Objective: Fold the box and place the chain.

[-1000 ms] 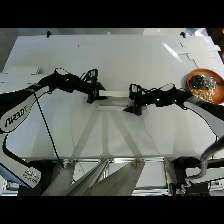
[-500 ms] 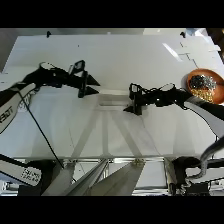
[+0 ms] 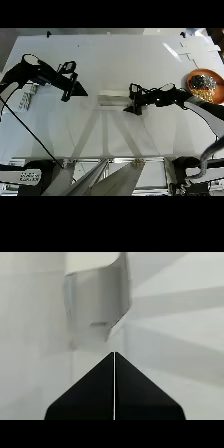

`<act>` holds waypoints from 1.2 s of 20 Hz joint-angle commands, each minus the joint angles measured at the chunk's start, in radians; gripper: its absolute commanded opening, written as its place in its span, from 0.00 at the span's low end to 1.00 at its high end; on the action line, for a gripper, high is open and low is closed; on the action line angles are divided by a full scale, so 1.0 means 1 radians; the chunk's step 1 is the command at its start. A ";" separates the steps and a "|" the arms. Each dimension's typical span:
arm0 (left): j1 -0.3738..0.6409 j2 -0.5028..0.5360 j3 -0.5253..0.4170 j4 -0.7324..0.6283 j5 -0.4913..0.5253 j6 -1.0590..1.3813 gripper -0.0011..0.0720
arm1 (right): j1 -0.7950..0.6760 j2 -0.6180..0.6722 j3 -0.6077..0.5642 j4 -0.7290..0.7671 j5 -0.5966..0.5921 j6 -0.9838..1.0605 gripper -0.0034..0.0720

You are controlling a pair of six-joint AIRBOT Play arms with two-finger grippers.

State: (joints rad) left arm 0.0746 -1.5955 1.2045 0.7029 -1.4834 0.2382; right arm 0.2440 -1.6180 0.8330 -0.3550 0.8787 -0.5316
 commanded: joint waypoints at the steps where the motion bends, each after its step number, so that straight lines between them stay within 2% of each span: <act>1: -0.109 0.010 -0.001 0.011 -0.045 -0.063 0.03 | 0.000 0.000 0.000 0.000 0.000 0.000 0.70; 3: -0.181 0.001 -0.001 -0.029 -0.004 -0.063 0.03 | 0.000 0.000 0.000 0.000 0.000 0.000 0.70; 6: -0.238 -0.012 -0.001 -0.169 0.195 -0.037 0.03 | 0.000 0.000 0.000 0.000 0.000 0.000 0.70; 10: -0.235 -0.044 -0.001 -0.353 0.451 0.027 0.03 | 0.000 0.000 0.000 0.000 0.000 0.000 0.70; 13: -0.235 -0.085 -0.001 -0.354 0.592 0.023 0.03 | 0.000 0.000 0.000 0.000 0.000 0.000 0.70; 17: -0.235 -0.162 -0.001 -0.353 0.668 -0.034 0.02 | 0.000 0.000 0.000 0.000 0.001 0.000 0.70; 22: -0.230 -0.179 -0.001 -0.351 0.646 -0.064 0.02 | 0.000 0.000 0.000 0.000 0.000 0.000 0.70; 24: -0.213 -0.163 -0.001 -0.351 0.599 -0.064 0.03 | 0.000 0.000 0.000 0.000 0.000 0.000 0.70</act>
State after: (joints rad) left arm -0.1528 -1.7641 1.2037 0.3515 -0.8570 0.1860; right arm 0.2440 -1.6180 0.8330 -0.3531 0.8791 -0.5308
